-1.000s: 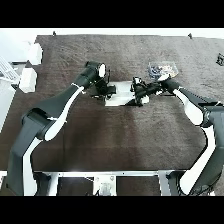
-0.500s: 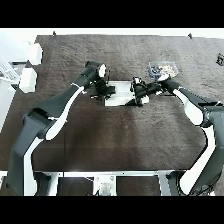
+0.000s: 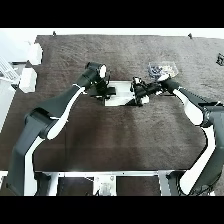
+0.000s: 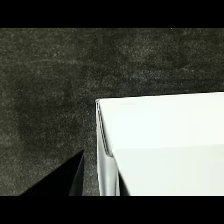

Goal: Fold the box and place the chain.

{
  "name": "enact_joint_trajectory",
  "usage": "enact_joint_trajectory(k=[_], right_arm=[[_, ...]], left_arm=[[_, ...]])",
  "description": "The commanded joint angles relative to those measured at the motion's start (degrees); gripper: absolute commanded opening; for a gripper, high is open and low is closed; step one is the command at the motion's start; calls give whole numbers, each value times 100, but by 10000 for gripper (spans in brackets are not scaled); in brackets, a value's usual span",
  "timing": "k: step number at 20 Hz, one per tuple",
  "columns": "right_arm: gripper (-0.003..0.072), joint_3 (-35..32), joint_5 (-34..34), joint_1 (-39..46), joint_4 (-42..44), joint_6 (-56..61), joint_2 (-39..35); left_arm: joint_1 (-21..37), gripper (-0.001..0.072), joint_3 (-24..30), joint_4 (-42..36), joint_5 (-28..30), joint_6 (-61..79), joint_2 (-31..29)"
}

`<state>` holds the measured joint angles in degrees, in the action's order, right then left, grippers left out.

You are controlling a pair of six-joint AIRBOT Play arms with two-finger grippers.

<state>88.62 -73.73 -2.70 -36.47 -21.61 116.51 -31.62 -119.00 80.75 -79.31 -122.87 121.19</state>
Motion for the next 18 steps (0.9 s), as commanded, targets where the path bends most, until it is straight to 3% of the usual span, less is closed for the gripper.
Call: enact_joint_trajectory(k=[1,6,8,11,13,18], right_arm=[[539,-2,-2,2,-2,0,2],[539,-2,-2,2,-2,0,2],[539,-2,-2,2,-2,0,2],[540,-2,-2,2,-2,0,2],[539,-2,-2,2,-2,0,2],[539,-2,-2,2,-2,0,2]], left_arm=[[4,240,-7,-96,44,83,17],[2,238,-7,-334,140,243,140],[4,171,-7,-339,131,251,146],[4,170,-7,-334,127,326,146],[4,33,-7,-337,107,402,144],[4,33,-7,-334,92,487,144]])
